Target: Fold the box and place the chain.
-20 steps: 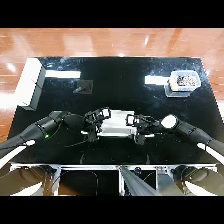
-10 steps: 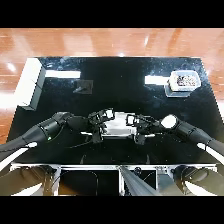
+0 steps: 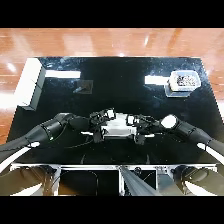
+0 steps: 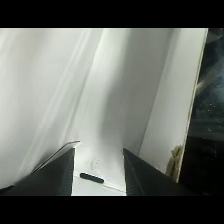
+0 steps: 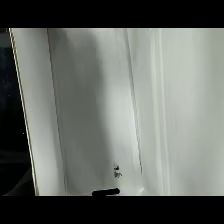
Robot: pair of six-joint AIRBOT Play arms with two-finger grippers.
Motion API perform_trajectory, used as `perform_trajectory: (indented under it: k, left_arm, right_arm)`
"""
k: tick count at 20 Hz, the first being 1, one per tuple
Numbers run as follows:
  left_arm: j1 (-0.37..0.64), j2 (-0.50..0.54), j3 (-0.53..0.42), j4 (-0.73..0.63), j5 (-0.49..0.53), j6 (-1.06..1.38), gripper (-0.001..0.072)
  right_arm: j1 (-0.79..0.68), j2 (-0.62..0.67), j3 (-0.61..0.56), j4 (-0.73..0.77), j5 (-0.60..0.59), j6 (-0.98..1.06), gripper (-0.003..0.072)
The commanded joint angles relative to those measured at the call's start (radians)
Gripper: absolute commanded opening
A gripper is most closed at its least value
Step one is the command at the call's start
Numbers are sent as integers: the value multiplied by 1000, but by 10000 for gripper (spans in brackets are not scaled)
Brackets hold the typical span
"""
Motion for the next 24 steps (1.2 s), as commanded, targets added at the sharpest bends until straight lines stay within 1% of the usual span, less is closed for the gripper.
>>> perform_trajectory:
  k: [1, 2, 3, 4, 5, 6, 7, 9, 10, 13, 15, 17, 21, 24]
  left_arm:
    - [-1, -1, 1, 0, -15, -2, 325]
    - [-1, -2, 1, -8, -16, -2, 323]
    - [-1, -1, 1, -19, -20, -2, 410]
    - [-1, -1, 1, -21, -20, -2, 517]
    - [0, -1, 1, -21, -16, -3, 522]
    - [0, -1, 1, -21, -13, -4, 488]
    - [0, -1, 1, -21, -8, -5, 376]
    - [0, 2, 1, -8, 0, -26, 40]
    - [2, 9, 1, 5, 14, -29, 23]
    - [34, 45, 1, 46, 57, -84, 23]
    - [78, 82, 1, 97, 85, -140, 22]
    - [132, 130, 1, 119, 116, -179, 22]
    - [261, 233, -1, 120, 187, -264, 22]
    - [418, 253, -37, 130, 272, -449, 22]
  right_arm:
    - [1, 0, 0, -2, 0, -1, 488]
    - [1, -1, 0, -2, 0, -1, 488]
    - [1, 0, 0, -2, 0, -1, 488]
    - [1, 0, 0, -2, 0, -1, 488]
    - [1, -1, 0, -2, 0, -1, 488]
    - [1, 0, 0, -2, 0, -1, 488]
    - [1, 0, 0, -2, 0, -1, 488]
    - [1, 0, 0, -2, 0, -1, 488]
    - [1, 0, 0, -2, 0, -1, 488]
    - [1, -1, 0, -2, 0, -1, 488]
    - [1, 0, 0, -2, 0, -1, 488]
    - [1, 0, 0, -2, 0, -1, 488]
    - [1, 0, 0, -2, 0, -1, 488]
    - [1, 0, 0, -2, 0, -1, 488]
